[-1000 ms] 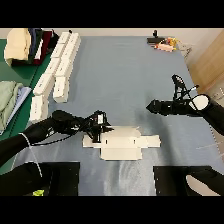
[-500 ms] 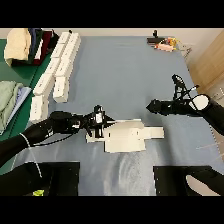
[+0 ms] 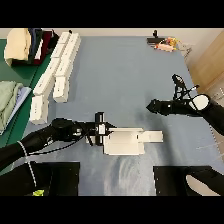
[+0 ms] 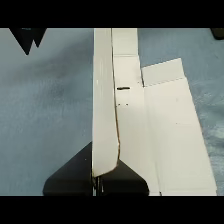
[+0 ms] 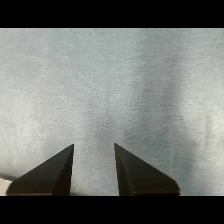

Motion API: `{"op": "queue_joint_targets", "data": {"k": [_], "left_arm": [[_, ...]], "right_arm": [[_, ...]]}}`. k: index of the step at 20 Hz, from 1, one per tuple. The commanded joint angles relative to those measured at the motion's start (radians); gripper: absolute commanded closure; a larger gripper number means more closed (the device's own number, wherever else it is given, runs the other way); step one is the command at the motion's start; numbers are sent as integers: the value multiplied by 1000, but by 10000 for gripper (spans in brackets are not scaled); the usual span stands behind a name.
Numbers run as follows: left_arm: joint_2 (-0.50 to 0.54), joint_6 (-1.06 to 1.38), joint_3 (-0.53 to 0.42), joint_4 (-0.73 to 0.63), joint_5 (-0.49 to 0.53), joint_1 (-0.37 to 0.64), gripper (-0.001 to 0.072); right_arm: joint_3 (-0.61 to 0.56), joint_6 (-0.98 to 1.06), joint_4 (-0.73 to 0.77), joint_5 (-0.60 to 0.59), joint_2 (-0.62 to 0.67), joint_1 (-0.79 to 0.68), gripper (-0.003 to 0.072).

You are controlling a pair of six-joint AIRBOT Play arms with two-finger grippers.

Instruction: Fold the box.

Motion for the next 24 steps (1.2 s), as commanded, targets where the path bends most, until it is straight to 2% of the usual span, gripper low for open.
{"op": "queue_joint_targets", "data": {"k": [1, 6, 11, 16, 24], "left_arm": [[4, -3, -27, -14, 5, -6, 703], [-21, -1, -69, -40, 16, -6, 703], [-18, -3, -71, -40, 11, -6, 701], [-19, -6, -71, -39, -71, -6, 698], [-20, -186, -71, 22, -93, -6, 698]], "right_arm": [[1, 0, 10, -1, 1, 1, 303], [1, 0, 12, 0, 1, 3, 303], [1, 0, 13, 0, 1, 3, 303], [1, 0, 13, 0, 1, 3, 303], [1, 0, 12, 5, 1, 3, 305]]}}
